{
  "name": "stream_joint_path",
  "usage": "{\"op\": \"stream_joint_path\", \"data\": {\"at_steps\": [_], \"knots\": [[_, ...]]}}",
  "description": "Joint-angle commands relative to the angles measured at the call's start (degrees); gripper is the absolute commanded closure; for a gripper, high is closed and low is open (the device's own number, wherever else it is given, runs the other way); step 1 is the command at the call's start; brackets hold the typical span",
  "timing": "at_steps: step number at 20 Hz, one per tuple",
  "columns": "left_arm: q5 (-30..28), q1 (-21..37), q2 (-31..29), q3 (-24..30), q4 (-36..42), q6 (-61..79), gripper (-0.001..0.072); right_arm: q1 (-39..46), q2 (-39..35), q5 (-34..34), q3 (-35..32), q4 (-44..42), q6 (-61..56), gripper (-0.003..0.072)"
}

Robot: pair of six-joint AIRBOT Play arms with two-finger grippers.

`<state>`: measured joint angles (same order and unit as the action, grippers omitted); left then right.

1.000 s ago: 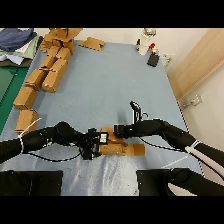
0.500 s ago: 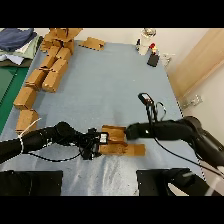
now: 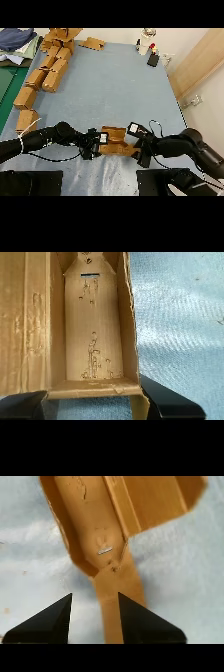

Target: Fold the box.

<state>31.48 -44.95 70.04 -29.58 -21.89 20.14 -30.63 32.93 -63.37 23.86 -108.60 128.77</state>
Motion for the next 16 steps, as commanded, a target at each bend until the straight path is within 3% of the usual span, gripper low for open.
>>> {"op": "stream_joint_path", "data": {"at_steps": [1, 3, 7, 8, 9, 10, 12, 16], "knots": [[0.0, 0.0, 0.0, 0.0, 0.0, 0.0, 0.0197, -0.2, 7.8, 11.1, -1.4, 0.2, 13.2, 0.0253], [0.0, 0.0, 0.0, 0.0, 0.0, 0.0, 0.0197, -0.2, 12.6, 15.9, -1.4, -0.2, 18.1, 0.0253], [0.0, 0.0, 0.0, 0.0, 0.0, 0.0, 0.0198, -0.2, 14.4, 16.2, -1.4, -7.8, 20.9, 0.0254], [0.0, 0.0, 0.0, 0.0, 0.0, 0.0, 0.0198, -0.2, 13.9, 16.2, -1.4, -8.6, 21.0, 0.0289], [0.0, 0.0, 0.0, 0.0, 0.0, 0.0, 0.0198, -0.2, 13.2, 16.0, -1.4, -8.7, 21.4, 0.0448], [0.0, 0.0, 0.0, 0.0, 0.0, 0.0, 0.0197, -0.2, 12.7, 15.6, -1.4, -8.7, 22.0, 0.0545], [0.0, 0.0, 0.0, 0.0, 0.0, 0.0, 0.0198, -0.2, 12.3, 15.2, -1.4, -8.7, 22.2, 0.061], [0.0, 0.0, 0.0, 0.0, 0.0, 0.0, 0.0198, -0.2, 12.4, 14.7, -1.4, -11.0, 22.2, 0.061]]}}
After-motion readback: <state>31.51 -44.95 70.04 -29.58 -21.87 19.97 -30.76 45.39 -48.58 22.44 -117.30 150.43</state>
